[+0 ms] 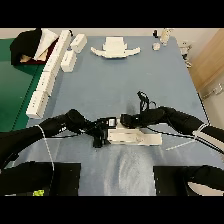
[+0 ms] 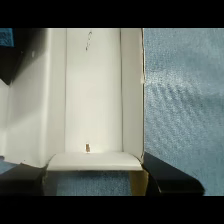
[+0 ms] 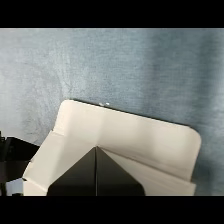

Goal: Fold the box.

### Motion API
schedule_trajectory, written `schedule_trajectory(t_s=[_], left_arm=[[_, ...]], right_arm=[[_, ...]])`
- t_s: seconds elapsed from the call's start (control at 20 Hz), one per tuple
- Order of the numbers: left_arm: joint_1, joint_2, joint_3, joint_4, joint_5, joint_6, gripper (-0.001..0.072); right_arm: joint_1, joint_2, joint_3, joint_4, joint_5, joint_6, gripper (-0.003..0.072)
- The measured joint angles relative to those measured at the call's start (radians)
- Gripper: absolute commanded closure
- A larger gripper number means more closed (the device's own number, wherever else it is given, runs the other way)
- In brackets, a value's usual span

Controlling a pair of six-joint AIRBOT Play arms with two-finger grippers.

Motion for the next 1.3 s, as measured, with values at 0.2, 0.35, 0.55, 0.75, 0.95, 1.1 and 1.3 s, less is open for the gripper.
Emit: schedule_trajectory(t_s=[0.2,0.35,0.55,0.75,0.95,1.1,1.3], left_arm=[[0.000,0.000,0.000,0.001,0.000,0.001,0.0267],[0.000,0.000,0.000,0.001,0.000,0.001,0.0267],[0.000,0.000,0.000,0.001,0.000,0.001,0.0267],[0.000,0.000,0.000,0.001,0.000,0.001,0.0267],[0.000,0.000,0.000,0.001,0.000,0.001,0.0267],[0.000,0.000,0.000,0.001,0.000,0.001,0.0268],[0.000,0.000,0.000,0.001,0.000,0.000,0.0267]], right_arm=[[0.000,0.032,0.017,-0.006,-0.023,-0.053,0.0685],[0.000,0.111,0.026,-0.055,-0.044,-0.089,0.0685],[0.000,0.267,0.029,-0.160,-0.114,-0.108,0.0685],[0.000,0.416,0.016,-0.244,-0.246,-0.154,0.0685],[0.000,0.533,-0.039,-0.258,-0.420,-0.302,0.0684],[0.000,0.585,-0.081,-0.278,-0.509,-0.439,0.0231],[0.000,0.575,-0.105,-0.394,-0.540,-0.650,0.0146]])
